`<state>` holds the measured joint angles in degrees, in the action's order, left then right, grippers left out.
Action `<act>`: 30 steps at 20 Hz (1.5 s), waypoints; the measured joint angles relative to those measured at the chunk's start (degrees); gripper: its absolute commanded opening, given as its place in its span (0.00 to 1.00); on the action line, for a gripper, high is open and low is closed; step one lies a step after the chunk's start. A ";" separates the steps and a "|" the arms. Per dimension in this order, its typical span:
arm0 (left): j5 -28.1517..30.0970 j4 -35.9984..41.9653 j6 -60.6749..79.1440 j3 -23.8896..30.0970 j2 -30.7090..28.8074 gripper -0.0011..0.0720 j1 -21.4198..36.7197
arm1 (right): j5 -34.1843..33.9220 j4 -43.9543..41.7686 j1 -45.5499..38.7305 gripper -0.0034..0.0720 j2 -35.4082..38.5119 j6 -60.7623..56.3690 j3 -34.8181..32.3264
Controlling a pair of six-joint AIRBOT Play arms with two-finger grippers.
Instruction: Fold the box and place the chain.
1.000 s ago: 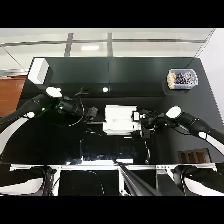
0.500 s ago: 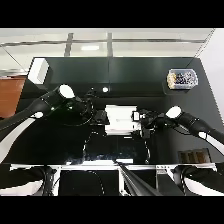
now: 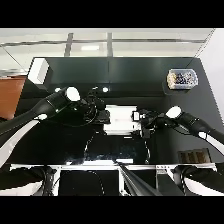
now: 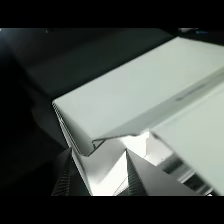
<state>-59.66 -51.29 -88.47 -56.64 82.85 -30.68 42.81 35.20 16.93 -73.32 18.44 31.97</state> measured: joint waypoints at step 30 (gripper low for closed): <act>-5.90 -31.69 -39.71 -10.32 6.10 0.56 -15.58 | 0.00 -0.02 0.00 0.21 0.00 0.00 0.00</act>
<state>-65.56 -82.98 -128.18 -66.96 88.95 -46.26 42.81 35.18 16.93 -73.32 18.44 31.97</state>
